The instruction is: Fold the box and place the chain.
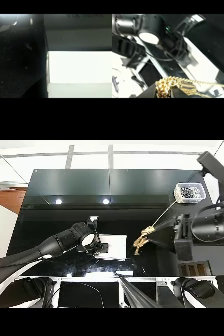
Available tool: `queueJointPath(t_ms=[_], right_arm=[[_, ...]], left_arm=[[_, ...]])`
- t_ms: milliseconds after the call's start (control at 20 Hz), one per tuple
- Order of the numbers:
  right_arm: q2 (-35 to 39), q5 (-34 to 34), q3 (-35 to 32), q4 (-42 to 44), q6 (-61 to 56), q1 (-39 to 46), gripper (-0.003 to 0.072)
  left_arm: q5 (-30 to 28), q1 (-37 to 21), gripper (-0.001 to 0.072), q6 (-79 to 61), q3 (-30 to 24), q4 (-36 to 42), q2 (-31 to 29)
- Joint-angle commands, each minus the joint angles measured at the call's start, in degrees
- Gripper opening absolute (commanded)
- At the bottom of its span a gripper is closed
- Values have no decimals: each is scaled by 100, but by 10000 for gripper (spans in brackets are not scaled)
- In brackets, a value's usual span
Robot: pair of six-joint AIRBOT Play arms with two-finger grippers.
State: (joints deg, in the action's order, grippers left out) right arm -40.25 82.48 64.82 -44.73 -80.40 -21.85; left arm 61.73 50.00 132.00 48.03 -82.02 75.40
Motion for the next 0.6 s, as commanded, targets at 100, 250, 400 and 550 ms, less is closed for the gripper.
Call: queueJointPath(t_ms=[100, 250, 400, 550], right_arm=[[-114, -988, -343, 162, -177, -433, 39], [-245, -1200, -605, 101, -188, -640, 39], [-284, -1303, -1106, 74, -254, -761, 39], [-337, -1217, -1386, -50, -254, -776, 40]], left_arm=[[4, -4, 33, -2, 4, 0, 0], [4, -4, 33, -2, 4, 0, 0], [4, -4, 33, -2, 4, 0, 0], [4, -4, 34, -2, 4, 0, 0]])
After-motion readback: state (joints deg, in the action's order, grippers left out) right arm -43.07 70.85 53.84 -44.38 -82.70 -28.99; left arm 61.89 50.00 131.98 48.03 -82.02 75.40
